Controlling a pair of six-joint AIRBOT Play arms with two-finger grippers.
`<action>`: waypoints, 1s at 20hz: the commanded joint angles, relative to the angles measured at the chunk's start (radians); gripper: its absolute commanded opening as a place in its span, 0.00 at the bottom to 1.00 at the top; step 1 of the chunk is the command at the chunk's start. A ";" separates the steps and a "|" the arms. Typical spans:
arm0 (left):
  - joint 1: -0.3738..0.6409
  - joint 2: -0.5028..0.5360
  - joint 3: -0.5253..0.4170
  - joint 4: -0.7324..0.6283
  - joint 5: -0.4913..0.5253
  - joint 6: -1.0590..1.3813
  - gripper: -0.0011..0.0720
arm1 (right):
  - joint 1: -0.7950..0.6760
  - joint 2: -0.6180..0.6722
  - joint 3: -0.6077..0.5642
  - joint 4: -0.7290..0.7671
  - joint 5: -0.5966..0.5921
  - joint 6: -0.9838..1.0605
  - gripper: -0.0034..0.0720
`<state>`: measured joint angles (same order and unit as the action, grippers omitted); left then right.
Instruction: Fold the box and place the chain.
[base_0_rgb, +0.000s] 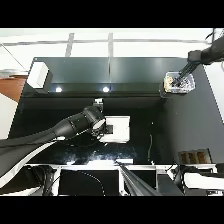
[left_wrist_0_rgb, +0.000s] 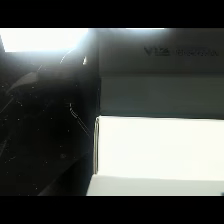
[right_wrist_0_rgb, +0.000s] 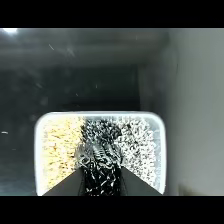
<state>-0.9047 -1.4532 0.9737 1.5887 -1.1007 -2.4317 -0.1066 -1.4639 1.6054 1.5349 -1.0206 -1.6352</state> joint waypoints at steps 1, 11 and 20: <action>0.000 -0.001 0.000 0.000 0.000 0.000 0.05 | 0.000 0.162 0.002 0.040 -0.033 -0.036 0.08; 0.000 -0.001 0.000 0.000 0.000 0.000 0.05 | 0.114 0.437 -0.055 0.392 -0.506 -0.296 0.08; 0.000 -0.001 0.000 0.000 0.000 0.001 0.05 | 0.458 0.459 -0.293 0.527 -0.553 -0.307 0.08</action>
<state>-0.9047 -1.4532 0.9737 1.5883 -1.1011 -2.4313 0.2470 -1.0100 1.3804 2.0163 -1.5707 -1.9358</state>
